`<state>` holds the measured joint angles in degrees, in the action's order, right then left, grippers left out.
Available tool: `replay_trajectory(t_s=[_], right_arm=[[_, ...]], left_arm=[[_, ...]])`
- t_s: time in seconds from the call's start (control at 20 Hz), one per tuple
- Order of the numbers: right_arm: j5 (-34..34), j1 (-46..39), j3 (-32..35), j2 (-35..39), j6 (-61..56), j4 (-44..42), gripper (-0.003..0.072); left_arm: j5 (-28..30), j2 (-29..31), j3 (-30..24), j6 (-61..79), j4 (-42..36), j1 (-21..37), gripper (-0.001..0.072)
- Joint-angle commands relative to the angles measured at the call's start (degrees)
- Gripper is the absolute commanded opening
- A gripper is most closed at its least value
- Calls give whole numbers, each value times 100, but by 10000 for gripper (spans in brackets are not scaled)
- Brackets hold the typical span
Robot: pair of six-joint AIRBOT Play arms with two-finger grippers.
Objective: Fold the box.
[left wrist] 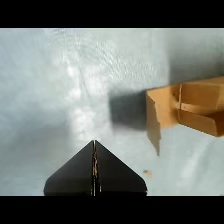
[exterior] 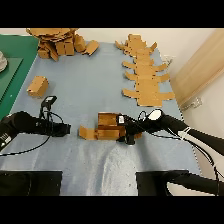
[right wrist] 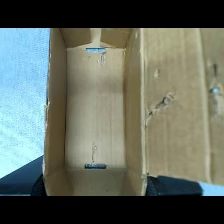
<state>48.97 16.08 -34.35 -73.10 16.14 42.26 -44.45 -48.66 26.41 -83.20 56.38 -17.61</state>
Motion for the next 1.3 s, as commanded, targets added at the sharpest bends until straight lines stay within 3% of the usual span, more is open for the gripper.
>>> replay_trajectory(t_s=[0.0,0.2,0.45,1.05,1.25], right_arm=[[2,2,2,-4,0,-2,594],[2,2,2,-4,0,-2,594],[2,2,2,-4,0,-4,594],[2,2,2,-4,0,-2,594],[2,2,2,-4,0,-2,594]], left_arm=[[66,-514,-146,-350,-1185,-341,12],[485,-1099,-133,-168,-1779,-647,12],[949,-1244,-55,92,-2232,-671,12],[1314,-1526,87,315,-2544,-1082,12],[1113,-1526,520,629,-2813,-1163,13]])
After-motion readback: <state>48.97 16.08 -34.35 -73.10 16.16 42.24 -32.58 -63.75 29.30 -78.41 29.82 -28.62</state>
